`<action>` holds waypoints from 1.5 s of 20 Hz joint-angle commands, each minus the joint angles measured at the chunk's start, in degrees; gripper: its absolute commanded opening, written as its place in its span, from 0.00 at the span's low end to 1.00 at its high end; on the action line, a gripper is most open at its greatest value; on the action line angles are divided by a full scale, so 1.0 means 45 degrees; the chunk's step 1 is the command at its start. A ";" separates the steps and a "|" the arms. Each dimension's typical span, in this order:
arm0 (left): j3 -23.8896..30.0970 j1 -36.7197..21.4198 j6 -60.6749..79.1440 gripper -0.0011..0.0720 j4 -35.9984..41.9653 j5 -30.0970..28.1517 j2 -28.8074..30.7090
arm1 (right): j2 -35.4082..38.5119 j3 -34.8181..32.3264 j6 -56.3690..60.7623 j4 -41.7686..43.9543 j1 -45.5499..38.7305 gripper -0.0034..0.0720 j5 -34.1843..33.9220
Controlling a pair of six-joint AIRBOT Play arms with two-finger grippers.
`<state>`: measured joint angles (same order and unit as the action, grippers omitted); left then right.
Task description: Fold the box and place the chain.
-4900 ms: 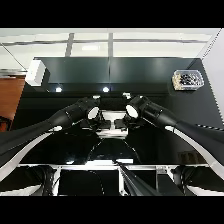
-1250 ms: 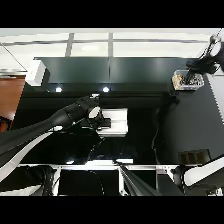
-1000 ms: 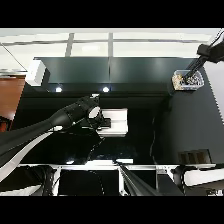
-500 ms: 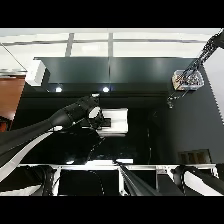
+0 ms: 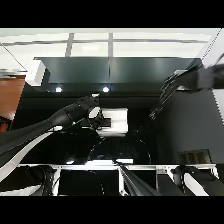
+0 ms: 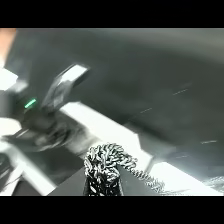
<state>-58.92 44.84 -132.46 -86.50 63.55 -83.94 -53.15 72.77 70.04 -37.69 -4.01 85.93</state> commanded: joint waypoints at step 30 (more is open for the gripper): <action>-0.0015 0.0005 0.0005 0.06 0.0000 -0.0015 0.0000 | 0.0316 -0.9845 -0.5911 -0.1375 0.2404 0.99 -0.7538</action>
<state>-58.92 44.84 -132.44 -86.52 63.61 -83.96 -54.70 38.11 55.48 -48.21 7.44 63.53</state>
